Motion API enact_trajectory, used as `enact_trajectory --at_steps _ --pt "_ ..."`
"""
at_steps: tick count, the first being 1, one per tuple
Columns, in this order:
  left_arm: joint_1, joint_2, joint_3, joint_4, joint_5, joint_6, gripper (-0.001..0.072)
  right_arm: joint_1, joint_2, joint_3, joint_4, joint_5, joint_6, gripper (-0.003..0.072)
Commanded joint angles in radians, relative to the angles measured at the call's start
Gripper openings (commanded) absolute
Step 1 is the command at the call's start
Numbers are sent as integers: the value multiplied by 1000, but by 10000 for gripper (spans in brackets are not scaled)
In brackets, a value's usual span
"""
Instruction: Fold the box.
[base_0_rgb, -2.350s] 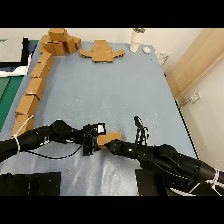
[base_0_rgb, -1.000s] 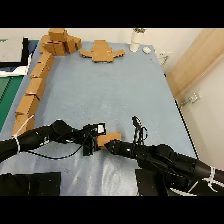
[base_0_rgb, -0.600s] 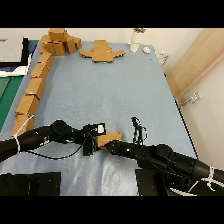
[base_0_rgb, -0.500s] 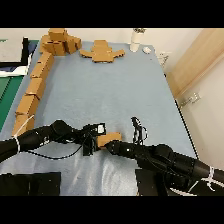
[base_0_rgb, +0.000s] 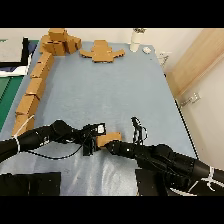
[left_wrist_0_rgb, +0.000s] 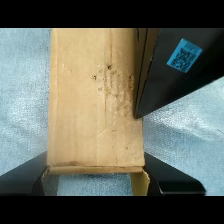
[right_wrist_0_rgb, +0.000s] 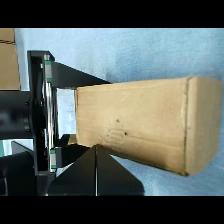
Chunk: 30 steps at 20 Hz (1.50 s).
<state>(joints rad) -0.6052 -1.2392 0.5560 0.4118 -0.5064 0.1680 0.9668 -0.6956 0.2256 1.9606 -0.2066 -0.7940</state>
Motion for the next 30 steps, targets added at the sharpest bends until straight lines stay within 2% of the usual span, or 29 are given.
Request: enact_trajectory --at_steps 1,8,17,25,30 --pt "0 0 0 0 0 0 522 1 -3 -1 -2 -3 0 0" --pt "0 0 0 0 0 0 523 1 0 1 -8 -3 0 0" --pt "0 0 0 0 0 0 522 -50 137 38 -82 -44 0 1" --pt "0 0 0 0 0 0 522 -73 109 38 -75 -149 0 1" --pt "0 0 0 0 0 0 522 -48 109 37 -84 -169 0 1"
